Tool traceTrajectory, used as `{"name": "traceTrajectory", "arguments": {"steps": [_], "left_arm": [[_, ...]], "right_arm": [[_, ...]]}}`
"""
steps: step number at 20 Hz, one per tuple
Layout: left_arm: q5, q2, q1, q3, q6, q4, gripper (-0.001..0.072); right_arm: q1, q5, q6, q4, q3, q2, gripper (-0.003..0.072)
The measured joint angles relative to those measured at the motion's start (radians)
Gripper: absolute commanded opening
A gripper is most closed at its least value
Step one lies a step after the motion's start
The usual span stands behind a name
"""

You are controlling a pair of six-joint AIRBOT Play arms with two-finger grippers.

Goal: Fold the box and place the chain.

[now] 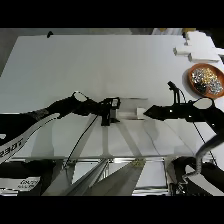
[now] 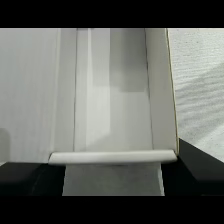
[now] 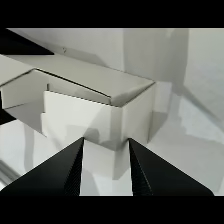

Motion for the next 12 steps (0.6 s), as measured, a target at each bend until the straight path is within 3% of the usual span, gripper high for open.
{"name": "traceTrajectory", "arguments": {"steps": [4, 8, 12], "left_arm": [[0.0, 0.0, 0.0, 0.0, 0.0, 0.0, 0.0039], [0.0, 0.0, 0.0, 0.0, 0.0, 0.0, 0.0039], [0.0, 0.0, 0.0, 0.0, 0.0, 0.0, 0.0039]], "right_arm": [[0.147, -0.068, 0.22, -0.187, 0.073, -0.003, 0.032], [0.262, -0.076, 0.518, -0.433, 0.151, -0.011, 0.032], [0.348, -0.068, 0.702, -0.569, 0.204, -0.048, 0.032]]}}
